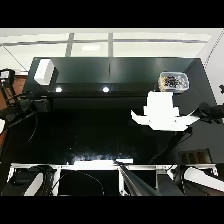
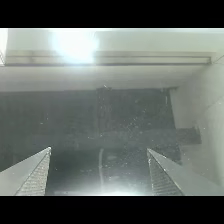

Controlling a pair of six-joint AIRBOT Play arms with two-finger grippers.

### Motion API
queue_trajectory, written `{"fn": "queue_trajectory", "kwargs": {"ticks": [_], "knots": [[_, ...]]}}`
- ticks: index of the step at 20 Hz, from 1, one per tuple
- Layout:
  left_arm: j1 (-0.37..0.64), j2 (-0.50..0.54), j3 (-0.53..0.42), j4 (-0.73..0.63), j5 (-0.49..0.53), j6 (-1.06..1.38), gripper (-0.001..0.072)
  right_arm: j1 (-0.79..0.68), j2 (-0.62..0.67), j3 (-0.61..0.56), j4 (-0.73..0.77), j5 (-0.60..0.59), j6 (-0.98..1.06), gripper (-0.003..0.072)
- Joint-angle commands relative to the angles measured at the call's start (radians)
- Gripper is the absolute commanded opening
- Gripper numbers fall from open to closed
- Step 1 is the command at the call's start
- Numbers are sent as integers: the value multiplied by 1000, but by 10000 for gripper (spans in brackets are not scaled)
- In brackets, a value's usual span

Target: Fold the box and place the chain.

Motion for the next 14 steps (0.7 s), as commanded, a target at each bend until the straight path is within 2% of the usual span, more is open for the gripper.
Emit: {"fn": "queue_trajectory", "kwargs": {"ticks": [1, 2, 9, 11, 14], "knots": [[0, -19, 0, -7, -1, 0, 699, -9, -32, 11, 33, -28, -93, 44], [0, -23, 0, -7, 0, 0, 699, -9, -32, 11, 37, -40, -117, 22], [0, -30, 0, -71, -5, 0, 699, 17, -16, 6, 120, -227, -205, 22], [-3, -30, 0, -128, -21, 0, 699, 57, 45, -44, 197, -184, -205, 21], [-45, -30, 0, -219, -75, 1, 698, 178, 205, -195, 366, -10, -201, 22]]}}
